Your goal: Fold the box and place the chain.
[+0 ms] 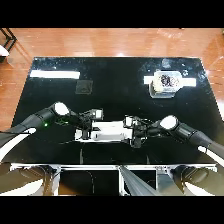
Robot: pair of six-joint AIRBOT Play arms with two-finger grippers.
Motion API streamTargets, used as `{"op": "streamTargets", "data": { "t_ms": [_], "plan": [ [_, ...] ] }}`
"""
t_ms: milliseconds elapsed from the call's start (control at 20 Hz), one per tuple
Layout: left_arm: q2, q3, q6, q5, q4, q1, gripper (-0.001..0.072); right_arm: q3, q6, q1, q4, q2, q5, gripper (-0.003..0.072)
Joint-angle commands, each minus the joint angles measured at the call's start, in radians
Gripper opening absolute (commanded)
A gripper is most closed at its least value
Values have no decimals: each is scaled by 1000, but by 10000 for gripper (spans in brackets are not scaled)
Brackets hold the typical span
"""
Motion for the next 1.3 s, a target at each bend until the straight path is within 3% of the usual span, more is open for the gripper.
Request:
{"op": "streamTargets", "data": {
  "t_ms": [0, 1250],
  "plan": [
    [0, 1, -52, 2, 10, 0, 25, 0, -8, 10, -14, -24, 0, 704],
    [0, 1, -66, 0, 32, -1, 25, 0, -11, 32, -16, -35, -31, 703]
  ]
}}
